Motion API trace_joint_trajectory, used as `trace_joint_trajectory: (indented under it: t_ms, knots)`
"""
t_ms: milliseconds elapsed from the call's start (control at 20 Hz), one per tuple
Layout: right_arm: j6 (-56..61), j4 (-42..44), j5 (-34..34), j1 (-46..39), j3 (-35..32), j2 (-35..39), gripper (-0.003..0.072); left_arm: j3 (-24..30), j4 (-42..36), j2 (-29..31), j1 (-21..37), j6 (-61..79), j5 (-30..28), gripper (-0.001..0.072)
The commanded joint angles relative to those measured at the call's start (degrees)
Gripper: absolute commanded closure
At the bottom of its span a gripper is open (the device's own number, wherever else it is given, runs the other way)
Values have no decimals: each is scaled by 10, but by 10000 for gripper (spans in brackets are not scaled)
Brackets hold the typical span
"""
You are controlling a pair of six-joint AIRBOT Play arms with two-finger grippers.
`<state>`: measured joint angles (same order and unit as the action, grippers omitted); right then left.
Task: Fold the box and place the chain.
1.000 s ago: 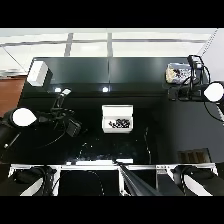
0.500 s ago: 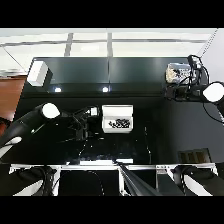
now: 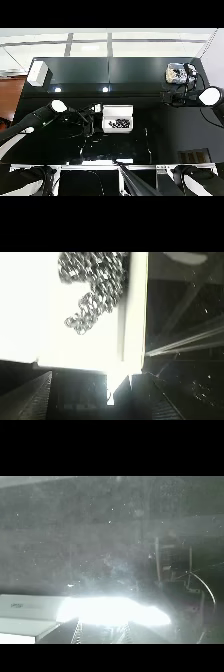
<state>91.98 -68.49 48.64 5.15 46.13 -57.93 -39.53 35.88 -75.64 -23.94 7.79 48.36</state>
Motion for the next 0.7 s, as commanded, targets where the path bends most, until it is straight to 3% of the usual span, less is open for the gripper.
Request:
trace_joint_trajectory:
  t_ms: [0, 550, 650]
  knots:
    - [0, 10, -2, 0, -4, 0, 382, -1, -38, -9, 1, 25, -26, -6]
    - [-1, 8, -17, 48, -5, -2, 382, -1, -40, -27, -28, 73, -59, -4]
    - [0, 8, -34, 67, -5, -9, 382, -1, -40, -30, -30, 73, -59, 54]
